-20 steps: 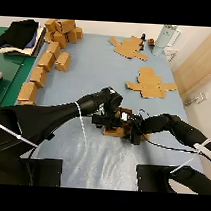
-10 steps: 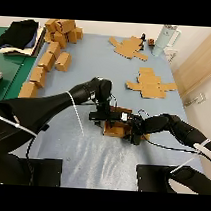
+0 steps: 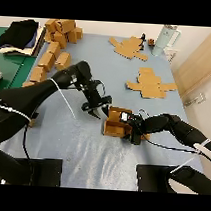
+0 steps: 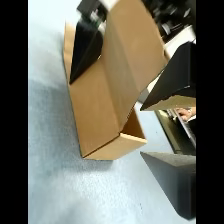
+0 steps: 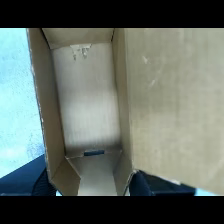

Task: Fold the box.

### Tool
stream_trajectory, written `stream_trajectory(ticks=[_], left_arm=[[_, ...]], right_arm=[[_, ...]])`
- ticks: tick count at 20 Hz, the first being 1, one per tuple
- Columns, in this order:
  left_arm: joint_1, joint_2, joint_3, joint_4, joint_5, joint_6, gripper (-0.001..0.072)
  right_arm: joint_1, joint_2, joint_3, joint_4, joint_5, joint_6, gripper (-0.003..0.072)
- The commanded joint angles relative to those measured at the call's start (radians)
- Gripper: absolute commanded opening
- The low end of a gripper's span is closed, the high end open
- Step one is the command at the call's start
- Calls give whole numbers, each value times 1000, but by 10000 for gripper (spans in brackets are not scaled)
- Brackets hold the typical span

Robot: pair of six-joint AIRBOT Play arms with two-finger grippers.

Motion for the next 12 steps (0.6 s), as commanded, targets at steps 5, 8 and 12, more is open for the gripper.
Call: stream_trajectory(ticks=[5, 8, 12], left_arm=[[147, 0, 1, 1, 11, 744, 15], [147, 0, -13, 65, 44, 978, 13], [115, 60, -177, 66, 159, 1156, 9]], right_arm=[[0, 0, 0, 0, 0, 0, 507], [0, 0, 0, 1, 0, 0, 507], [0, 0, 0, 0, 0, 0, 507]])
